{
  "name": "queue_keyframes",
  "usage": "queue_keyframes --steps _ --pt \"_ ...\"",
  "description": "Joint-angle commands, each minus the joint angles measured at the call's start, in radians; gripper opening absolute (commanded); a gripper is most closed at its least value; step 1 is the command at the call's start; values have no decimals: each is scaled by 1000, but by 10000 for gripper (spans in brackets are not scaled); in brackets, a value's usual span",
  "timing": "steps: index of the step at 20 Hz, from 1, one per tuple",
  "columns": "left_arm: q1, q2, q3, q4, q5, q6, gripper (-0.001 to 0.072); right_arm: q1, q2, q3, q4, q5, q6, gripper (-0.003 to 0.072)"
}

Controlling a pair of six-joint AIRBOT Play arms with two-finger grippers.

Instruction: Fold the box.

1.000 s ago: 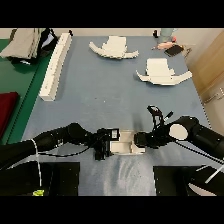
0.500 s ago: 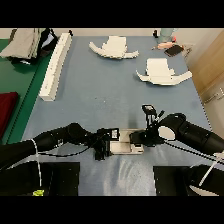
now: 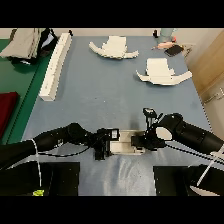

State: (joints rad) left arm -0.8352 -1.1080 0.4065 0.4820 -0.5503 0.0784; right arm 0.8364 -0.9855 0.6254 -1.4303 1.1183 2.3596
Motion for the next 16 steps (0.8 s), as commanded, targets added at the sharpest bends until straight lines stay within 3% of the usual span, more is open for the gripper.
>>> queue_keyframes --steps 1,6,9,11,14,16 --pt "0 -1 1 0 0 0 471 1 -2 1 -10 27 27 359" --pt "0 -1 1 0 0 0 471 31 -48 9 -13 -33 94 357" --pt "0 -1 1 0 0 0 471 74 -104 30 -109 -8 197 350" --pt "0 -1 1 0 0 0 471 95 -117 33 -159 0 262 267" --pt "0 -1 1 0 0 0 471 101 -124 33 -178 8 270 58" --pt "0 -1 1 0 0 0 471 101 -124 33 -182 10 269 0"
